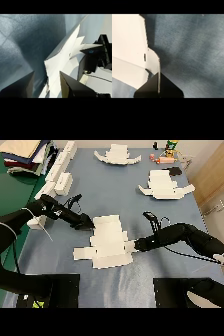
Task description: Fold the box.
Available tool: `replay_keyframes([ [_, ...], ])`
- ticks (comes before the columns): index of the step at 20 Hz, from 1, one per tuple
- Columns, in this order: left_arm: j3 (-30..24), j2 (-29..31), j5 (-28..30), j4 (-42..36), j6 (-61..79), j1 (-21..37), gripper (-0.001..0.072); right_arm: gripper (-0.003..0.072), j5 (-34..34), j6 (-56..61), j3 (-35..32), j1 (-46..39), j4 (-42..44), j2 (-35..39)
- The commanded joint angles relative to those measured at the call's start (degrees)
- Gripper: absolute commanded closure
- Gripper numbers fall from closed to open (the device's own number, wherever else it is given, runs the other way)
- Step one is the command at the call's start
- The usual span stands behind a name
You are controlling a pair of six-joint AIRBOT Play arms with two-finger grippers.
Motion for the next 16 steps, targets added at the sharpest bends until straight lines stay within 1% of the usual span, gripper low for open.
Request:
replay_keyframes([
  [1,1.6,-4.7,0.4,-3.4,2.9,-2.0,0.0258,0.0685,-0.1,0.0,0.0,0.0,0.0,0.0],
  [5,2.3,-5.6,-0.3,-5.6,5.8,-5.1,0.0258,0.0686,-0.2,0.0,-0.1,0.0,0.0,0.0],
  [9,2.6,-5.5,-7.1,-5.2,10.5,-5.0,0.0259,0.0686,-0.3,0.0,-0.1,0.0,-0.1,0.0],
  [11,2.6,-5.5,-9.1,-4.9,11.7,-5.0,0.0260,0.0686,-0.3,0.0,-0.1,0.0,-0.2,0.0],
  [12,2.6,-5.5,-9.1,-4.9,11.7,-5.0,0.0331,0.0686,-0.3,0.0,-0.1,0.0,-0.2,0.0],
  [13,2.6,-5.5,-9.2,-4.9,12.5,-5.0,0.0431,0.0685,-0.3,0.0,-0.1,0.0,-0.2,0.0],
  [14,2.6,-5.5,-9.1,-5.1,13.2,-5.1,0.0436,0.0685,-0.3,0.0,-0.1,0.0,-0.2,0.0],
  [15,2.6,-5.5,-8.8,-5.2,13.4,-5.2,0.0465,0.0686,-0.3,0.0,-0.1,0.0,-0.2,0.0],
  [16,2.6,-5.5,-8.7,-5.1,15.1,-5.5,0.0662,0.0686,-0.3,0.0,-0.1,0.0,-0.2,0.0],
])
